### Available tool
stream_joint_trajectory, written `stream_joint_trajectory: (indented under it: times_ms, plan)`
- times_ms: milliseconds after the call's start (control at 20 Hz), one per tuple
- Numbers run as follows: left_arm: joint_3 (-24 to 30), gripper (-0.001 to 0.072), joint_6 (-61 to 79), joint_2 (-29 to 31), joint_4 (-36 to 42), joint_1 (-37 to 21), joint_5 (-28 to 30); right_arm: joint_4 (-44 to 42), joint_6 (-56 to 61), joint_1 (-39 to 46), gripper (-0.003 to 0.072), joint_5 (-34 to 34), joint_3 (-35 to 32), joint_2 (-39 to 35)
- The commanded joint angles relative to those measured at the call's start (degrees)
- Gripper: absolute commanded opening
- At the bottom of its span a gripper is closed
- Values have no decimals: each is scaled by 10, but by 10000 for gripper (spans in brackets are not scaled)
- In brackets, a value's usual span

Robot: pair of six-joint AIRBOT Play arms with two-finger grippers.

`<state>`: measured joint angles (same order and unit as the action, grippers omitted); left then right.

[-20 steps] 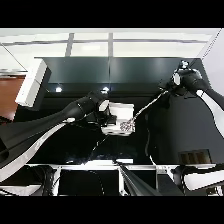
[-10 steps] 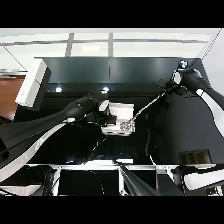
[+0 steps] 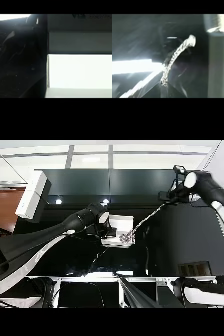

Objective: Fold the box and place the chain.

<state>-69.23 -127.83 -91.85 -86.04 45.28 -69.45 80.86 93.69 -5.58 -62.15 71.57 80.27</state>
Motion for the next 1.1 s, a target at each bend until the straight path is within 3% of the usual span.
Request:
stream_joint_trajectory:
  times_ms: [0,200,350,500,600,700,900,1050]
  plan:
    - [0,35,1,0,0,0,-2,-93,-86,-19,16,-50,-22,-133]
    - [0,35,1,0,0,0,0,-239,-176,-38,16,-138,-35,-245]
    - [0,35,1,0,0,0,2,-298,-236,-38,15,-200,-35,-263]
    - [0,35,1,0,0,0,3,-353,-250,-39,15,-213,-38,-262]
    - [0,35,1,0,0,0,5,-399,-269,-48,15,-206,-54,-259]
    - [0,36,1,0,0,0,7,-435,-281,-70,15,-155,-95,-250]
    - [0,35,1,0,0,-1,7,-446,-283,-110,15,-84,-169,-214]
    - [0,35,1,0,-1,-1,7,-453,-284,-130,16,-52,-190,-182]
